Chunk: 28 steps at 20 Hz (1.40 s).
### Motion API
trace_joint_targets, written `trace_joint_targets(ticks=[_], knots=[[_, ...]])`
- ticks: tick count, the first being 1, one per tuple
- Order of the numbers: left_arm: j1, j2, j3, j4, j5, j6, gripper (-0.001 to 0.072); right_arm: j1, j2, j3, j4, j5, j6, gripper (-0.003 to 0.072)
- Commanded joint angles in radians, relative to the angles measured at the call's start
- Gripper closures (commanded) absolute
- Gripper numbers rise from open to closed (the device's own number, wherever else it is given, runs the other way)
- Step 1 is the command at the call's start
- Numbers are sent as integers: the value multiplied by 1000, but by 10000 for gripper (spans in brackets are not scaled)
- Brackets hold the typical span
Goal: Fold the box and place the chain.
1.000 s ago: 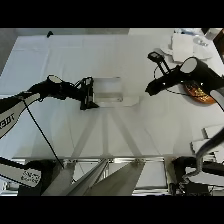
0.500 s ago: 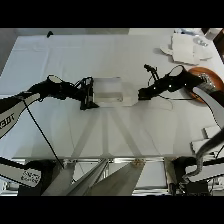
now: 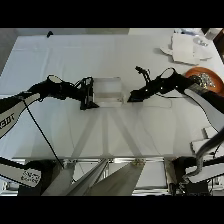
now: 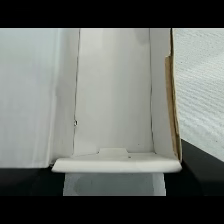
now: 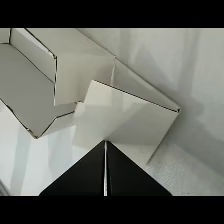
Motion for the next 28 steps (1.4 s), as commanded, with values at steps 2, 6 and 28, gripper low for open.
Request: trace_joint_targets(ticks=[2, 6, 28], knots=[[0, 0, 1, 0, 0, 0, 316, 3, 40, 0, -70, -17, 8, 677], [0, 0, 1, 0, 0, 0, 316, -56, 97, 0, -152, -1, 35, 678], [0, 0, 0, 0, 0, 0, 316, -37, 42, -150, 58, -196, -64, 684]])
